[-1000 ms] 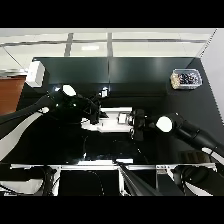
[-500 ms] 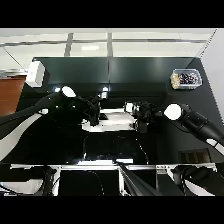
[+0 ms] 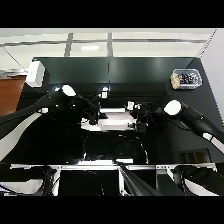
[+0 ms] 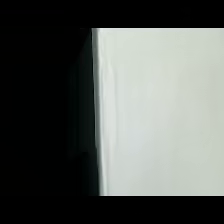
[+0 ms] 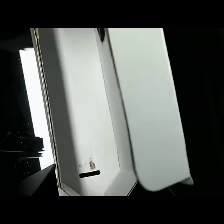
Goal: Fold the box and place the chain.
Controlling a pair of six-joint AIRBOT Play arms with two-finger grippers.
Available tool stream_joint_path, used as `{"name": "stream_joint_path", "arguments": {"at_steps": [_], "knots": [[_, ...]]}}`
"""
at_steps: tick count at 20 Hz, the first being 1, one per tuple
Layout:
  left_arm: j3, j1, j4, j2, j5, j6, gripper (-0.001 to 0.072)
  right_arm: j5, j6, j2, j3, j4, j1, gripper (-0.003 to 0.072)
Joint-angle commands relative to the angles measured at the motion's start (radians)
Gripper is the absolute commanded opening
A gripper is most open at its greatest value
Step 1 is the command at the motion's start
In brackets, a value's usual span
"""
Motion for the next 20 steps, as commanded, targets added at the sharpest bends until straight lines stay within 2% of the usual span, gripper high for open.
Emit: {"name": "stream_joint_path", "arguments": {"at_steps": [1, 7, 20], "knots": [[0.001, 0.000, 0.006, 0.000, -0.001, -0.002, 0.0026, 0.038, -0.126, -0.050, 0.000, 0.075, -0.007, 0.0700], [0.001, 0.000, 0.006, 0.000, -0.021, -0.002, 0.0026, 0.024, -0.164, -0.158, 0.000, 0.047, -0.007, 0.0700], [0.001, 0.000, 0.006, 0.000, -0.023, -0.006, 0.0026, 0.013, -0.227, -0.195, -0.002, 0.108, -0.007, 0.0698]]}}
